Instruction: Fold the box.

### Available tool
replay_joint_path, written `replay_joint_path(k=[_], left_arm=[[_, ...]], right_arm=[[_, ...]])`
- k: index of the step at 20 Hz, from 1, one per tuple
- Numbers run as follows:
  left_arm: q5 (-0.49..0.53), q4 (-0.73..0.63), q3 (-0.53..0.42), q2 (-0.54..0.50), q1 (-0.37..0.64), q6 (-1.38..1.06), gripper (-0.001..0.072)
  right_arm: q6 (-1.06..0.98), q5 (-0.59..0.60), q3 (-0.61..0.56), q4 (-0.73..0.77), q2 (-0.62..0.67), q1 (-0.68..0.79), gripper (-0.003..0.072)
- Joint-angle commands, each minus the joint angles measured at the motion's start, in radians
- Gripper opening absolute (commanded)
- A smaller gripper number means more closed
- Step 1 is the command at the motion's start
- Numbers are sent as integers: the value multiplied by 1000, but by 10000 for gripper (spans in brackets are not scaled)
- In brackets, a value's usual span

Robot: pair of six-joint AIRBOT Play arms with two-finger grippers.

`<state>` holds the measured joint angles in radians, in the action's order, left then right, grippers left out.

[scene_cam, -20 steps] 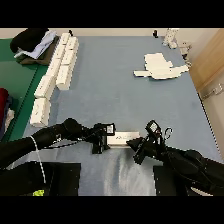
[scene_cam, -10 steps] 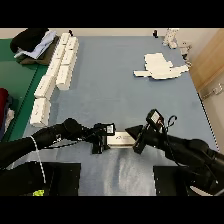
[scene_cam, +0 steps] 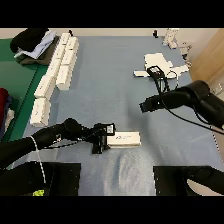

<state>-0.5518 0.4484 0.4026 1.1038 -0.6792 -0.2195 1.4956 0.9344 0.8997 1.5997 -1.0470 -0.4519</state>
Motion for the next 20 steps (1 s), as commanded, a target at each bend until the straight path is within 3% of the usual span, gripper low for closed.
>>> replay_joint_path(k=[1, 5, 8, 12, 15, 17, 20], left_arm=[[2, 0, 0, 0, 0, -1, 455], [2, 0, 7, -2, 0, 5, 455], [2, 14, 11, -54, 41, 172, 455], [-1, 246, 11, -223, 226, 634, 455], [-71, 539, 11, -323, 409, 1062, 455], [-103, 672, 11, -331, 507, 1242, 455], [-40, 696, 11, -306, 605, 1322, 455]], right_arm=[[-153, 138, 95, -60, -109, 45, 3], [-229, 138, 95, -59, -132, 45, 41], [-243, 139, 95, -60, -132, 45, 41], [-243, 138, 95, -60, -132, 45, 41], [-243, 134, 95, -60, -132, 45, 40], [-242, 117, 95, -60, -132, 45, 41], [-242, 113, 95, -60, -132, 45, 40]])
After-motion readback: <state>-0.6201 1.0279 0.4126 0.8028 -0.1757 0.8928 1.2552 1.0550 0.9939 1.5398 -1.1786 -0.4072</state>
